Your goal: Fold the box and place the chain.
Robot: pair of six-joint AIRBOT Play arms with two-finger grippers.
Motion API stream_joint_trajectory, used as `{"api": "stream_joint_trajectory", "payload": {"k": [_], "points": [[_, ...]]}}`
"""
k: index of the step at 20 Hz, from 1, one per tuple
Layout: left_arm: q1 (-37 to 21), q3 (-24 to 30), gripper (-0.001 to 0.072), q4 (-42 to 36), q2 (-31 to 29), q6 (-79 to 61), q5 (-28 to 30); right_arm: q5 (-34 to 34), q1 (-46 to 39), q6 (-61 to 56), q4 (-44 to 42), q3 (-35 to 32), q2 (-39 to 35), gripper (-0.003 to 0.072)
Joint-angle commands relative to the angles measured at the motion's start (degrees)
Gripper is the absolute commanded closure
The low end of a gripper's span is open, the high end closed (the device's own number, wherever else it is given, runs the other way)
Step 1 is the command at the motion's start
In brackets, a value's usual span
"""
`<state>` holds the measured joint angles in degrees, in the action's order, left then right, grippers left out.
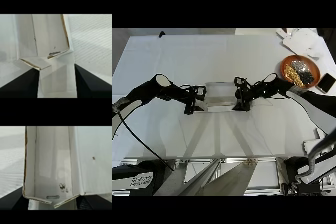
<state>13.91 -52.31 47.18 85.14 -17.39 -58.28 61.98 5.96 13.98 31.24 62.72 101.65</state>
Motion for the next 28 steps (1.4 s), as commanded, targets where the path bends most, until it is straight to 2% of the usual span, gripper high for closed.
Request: {"api": "stream_joint_trajectory", "payload": {"k": [1,3,4,6,7,9,10,18,22,23,24,25,26,28], "points": [[0.6,0.0,0.0271,-0.3,0.0,-0.9,1.1,0.0,0.0,0.0,0.0,0.0,0.0,0.0158],[1.0,0.0,0.0277,-0.6,0.0,-0.9,1.5,0.0,0.0,0.0,0.0,0.0,0.0,0.0158],[1.0,0.0,0.0325,-0.7,0.0,-0.9,2.1,0.0,0.0,0.0,0.0,0.0,0.0,0.0158],[1.2,0.0,0.0336,-0.7,0.0,-0.8,3.8,0.0,0.0,0.0,0.0,0.0,0.0,0.0158],[1.2,0.0,0.0391,-0.8,0.0,-0.8,4.0,0.0,0.0,0.0,0.0,0.0,0.0,0.0158],[1.2,0.0,0.0556,-0.9,0.0,-0.8,4.0,0.0,0.0,0.0,0.0,0.0,0.0,0.0158],[1.2,0.0,0.0572,-1.0,0.0,-0.8,4.0,0.0,0.0,0.0,0.0,0.0,0.0,0.0158],[1.1,0.0,0.0569,-0.4,0.0,-0.4,4.0,0.0,0.0,0.0,0.0,0.0,0.0,0.0158],[1.0,0.0,0.0542,8.3,-0.6,3.1,4.0,0.0,0.0,0.0,0.0,0.0,0.0,0.0158],[1.0,0.0,0.0472,10.3,-1.0,4.4,4.0,0.0,0.0,0.0,0.0,0.0,0.0,0.0158],[0.9,0.0,0.0291,11.7,-1.6,5.4,3.6,0.0,0.0,0.0,0.0,0.0,0.0,0.0158],[0.6,0.0,0.0061,11.7,-2.1,6.1,3.6,0.0,0.0,0.0,0.0,0.0,0.0,0.0158],[0.3,0.0,0.0014,11.3,-2.5,6.9,3.7,0.0,0.0,0.0,0.0,0.0,0.0,0.0158],[-0.2,0.0,0.0015,10.7,-3.2,7.2,3.8,0.0,0.0,0.0,0.0,0.0,0.0,0.0158]]}}
